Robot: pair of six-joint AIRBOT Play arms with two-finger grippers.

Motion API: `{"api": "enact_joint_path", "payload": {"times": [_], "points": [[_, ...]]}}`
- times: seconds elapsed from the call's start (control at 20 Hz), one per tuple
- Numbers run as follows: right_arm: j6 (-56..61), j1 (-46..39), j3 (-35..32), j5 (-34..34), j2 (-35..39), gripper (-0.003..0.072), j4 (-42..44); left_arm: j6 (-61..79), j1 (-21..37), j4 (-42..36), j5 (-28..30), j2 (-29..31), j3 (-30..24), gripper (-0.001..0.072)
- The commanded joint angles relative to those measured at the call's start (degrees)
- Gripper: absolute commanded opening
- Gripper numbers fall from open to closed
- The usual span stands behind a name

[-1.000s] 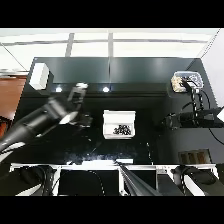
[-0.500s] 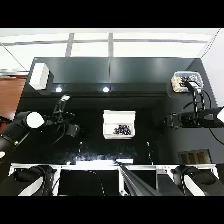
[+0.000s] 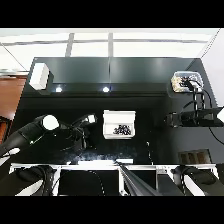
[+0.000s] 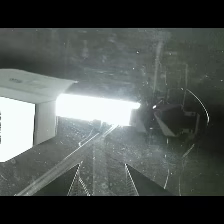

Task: Fold the box and place the chain.

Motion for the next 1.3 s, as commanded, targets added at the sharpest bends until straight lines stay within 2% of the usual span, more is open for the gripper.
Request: {"api": "enact_joint_path", "payload": {"times": [0.0, 0.15, 0.3, 0.4, 0.65, 1.25], "points": [[0.00, -0.02, -0.02, -0.13, 0.02, 0.0346, 0.07, 13.31, -2.05, -1.53, 1.51, -1.49, 1.99, 0.0713], [-0.02, -0.02, -0.02, -0.37, 0.02, 0.0346, 0.00, 14.34, -2.05, -4.85, 3.56, -4.04, 4.31, 0.0714], [-0.02, -0.02, -0.02, -0.61, 0.02, 0.0346, 0.00, 21.42, -1.81, -10.71, 3.61, -7.28, 5.29, 0.0713], [-0.02, -0.02, -0.02, -0.61, 0.02, 0.0346, 0.00, 24.35, 0.22, -14.05, 3.58, -9.11, 5.33, 0.0713], [0.00, -0.02, -0.02, -1.07, 0.02, 0.0346, 0.15, 27.39, 5.73, -14.58, 3.56, -9.77, 5.60, 0.0713], [0.00, -0.02, -0.02, -2.43, 0.02, 0.0345, 0.26, 29.59, 5.55, -16.02, 4.31, -10.99, 6.23, 0.0713]]}}
